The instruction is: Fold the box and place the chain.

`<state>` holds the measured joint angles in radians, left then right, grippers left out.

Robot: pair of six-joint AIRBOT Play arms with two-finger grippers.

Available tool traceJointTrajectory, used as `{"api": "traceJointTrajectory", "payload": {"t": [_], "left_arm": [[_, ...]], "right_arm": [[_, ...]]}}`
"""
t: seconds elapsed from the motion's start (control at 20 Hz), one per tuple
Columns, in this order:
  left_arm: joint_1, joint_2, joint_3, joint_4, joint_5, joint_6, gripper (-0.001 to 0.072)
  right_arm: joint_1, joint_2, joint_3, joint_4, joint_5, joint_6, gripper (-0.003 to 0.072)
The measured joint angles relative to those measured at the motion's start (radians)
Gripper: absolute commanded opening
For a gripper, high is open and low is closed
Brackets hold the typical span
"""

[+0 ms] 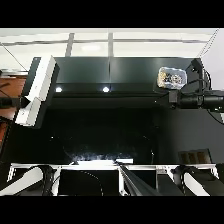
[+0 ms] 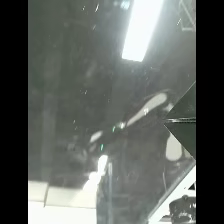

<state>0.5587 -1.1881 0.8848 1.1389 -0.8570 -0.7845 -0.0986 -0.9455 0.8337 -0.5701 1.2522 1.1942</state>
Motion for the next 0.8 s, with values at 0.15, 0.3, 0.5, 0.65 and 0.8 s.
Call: {"api": "traceJointTrajectory", "payload": {"t": [0.15,0.3,0.5,0.65,0.8], "left_arm": [[-0.033,0.067,0.077,-0.002,-0.101,-0.113,0.0370],[-0.097,0.136,0.136,-0.008,-0.220,-0.251,0.0020],[-0.256,0.257,0.120,-0.036,-0.315,-0.372,0.0020],[-0.442,0.416,-0.019,-0.047,-0.221,-0.451,0.0020],[-0.604,0.567,-0.201,-0.025,-0.069,-0.512,0.0022]], "right_arm": [[0.005,0.000,0.000,0.019,-0.008,-0.001,0.0016],[0.005,0.017,0.000,0.009,0.004,-0.002,0.0016],[0.016,0.132,-0.001,-0.090,0.060,0.004,0.0016],[0.034,0.249,-0.038,-0.270,0.009,0.011,0.0018],[0.042,0.307,-0.103,-0.398,-0.082,0.017,0.0019]]}}
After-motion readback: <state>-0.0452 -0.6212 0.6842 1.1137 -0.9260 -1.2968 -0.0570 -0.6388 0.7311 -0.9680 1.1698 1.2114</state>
